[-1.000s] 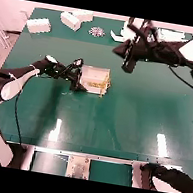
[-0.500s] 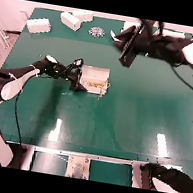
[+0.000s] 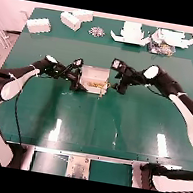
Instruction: Fold the box and place the chain.
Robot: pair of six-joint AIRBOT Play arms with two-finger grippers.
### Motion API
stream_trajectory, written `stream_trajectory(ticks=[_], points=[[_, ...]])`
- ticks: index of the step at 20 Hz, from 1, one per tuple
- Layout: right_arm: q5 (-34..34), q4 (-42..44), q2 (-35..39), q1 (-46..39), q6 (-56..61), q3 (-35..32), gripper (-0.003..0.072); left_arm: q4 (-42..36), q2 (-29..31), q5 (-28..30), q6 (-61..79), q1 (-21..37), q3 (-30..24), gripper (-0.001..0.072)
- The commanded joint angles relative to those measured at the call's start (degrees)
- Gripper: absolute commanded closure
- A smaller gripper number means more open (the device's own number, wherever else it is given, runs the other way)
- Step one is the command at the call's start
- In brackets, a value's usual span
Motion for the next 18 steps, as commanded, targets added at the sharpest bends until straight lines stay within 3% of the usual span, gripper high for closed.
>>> stream_trajectory(ticks=[1,14,15,16,17,18], points=[[0.09,0.57,-6.93,-0.96,-8.0,1.33,0.0108,0.02,0.04,0.02,0.0,0.04,0.02,0.0079],[3.1,5.73,-13.16,0.76,-13.25,7.65,0.0118,0.02,0.04,0.02,0.0,0.04,0.02,0.0079],[3.56,5.68,-13.27,0.83,-13.2,7.65,0.0286,0.02,0.04,0.02,0.0,0.04,0.02,0.0079],[3.63,5.49,-13.25,0.81,-13.18,7.65,0.0389,0.02,0.04,0.02,0.0,0.04,0.02,0.008],[3.61,5.49,-13.2,0.46,-13.14,7.67,0.056,0.02,0.04,0.02,0.0,0.04,0.02,0.008],[3.58,5.4,-13.16,0.09,-12.15,7.82,0.0676,0.02,0.04,0.0,0.0,0.04,0.02,0.008]])
